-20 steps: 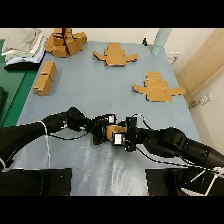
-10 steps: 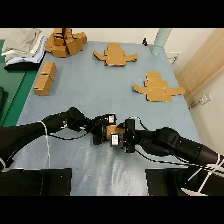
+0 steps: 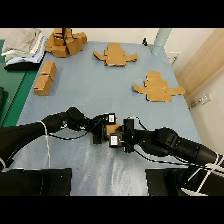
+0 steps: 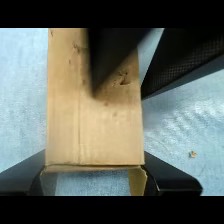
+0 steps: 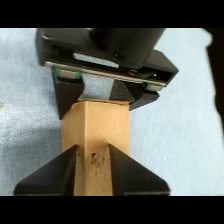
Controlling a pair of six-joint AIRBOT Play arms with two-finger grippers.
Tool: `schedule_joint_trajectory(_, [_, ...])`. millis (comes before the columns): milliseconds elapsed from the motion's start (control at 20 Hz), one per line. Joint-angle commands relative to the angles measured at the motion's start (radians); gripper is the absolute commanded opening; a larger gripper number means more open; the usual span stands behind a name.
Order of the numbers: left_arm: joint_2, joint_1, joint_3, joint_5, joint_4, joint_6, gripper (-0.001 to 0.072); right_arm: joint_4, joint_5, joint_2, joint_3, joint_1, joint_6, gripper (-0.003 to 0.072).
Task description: Fold the box.
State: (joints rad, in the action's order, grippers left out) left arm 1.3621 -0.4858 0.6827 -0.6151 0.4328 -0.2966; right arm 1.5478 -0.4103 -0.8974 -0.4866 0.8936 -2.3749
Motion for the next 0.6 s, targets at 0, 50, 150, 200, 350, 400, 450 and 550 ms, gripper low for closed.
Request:
schedule_joint_trajectory(0, [-0.001, 0.0, 0.0, -0.005, 0.001, -0.002, 0.0527, 0.005, -0.008, -0.001, -0.001, -0.001, 0.005, 0.0273])
schedule_joint_trajectory(50, [-0.001, 0.0, 0.0, -0.005, 0.001, -0.002, 0.0527, 0.005, -0.014, -0.001, -0.001, -0.001, 0.011, 0.0222])
schedule_joint_trajectory(150, [-0.001, 0.0, 0.0, -0.005, 0.001, -0.002, 0.0527, 0.005, -0.018, 0.0, 0.0, -0.001, 0.011, 0.0212])
schedule_joint_trajectory(200, [-0.001, 0.0, 0.0, -0.005, 0.001, -0.002, 0.0527, 0.005, -0.018, 0.001, 0.0, -0.001, 0.011, 0.0212])
schedule_joint_trajectory(350, [-0.001, 0.0, 0.0, -0.005, 0.001, -0.002, 0.0527, 0.005, -0.017, 0.014, -0.002, -0.001, 0.011, 0.0214])
schedule_joint_trajectory(400, [-0.001, 0.0, 0.0, -0.005, 0.001, -0.002, 0.0527, 0.005, -0.018, 0.021, -0.001, -0.001, 0.011, 0.023])
schedule_joint_trajectory(450, [-0.001, 0.0, 0.0, -0.005, 0.001, -0.002, 0.0527, 0.005, -0.022, 0.03, -0.001, -0.001, 0.011, 0.0229])
schedule_joint_trajectory(550, [-0.001, 0.0, 0.0, -0.005, 0.001, -0.002, 0.0527, 0.017, -0.028, 0.047, -0.001, -0.001, 0.011, 0.0229])
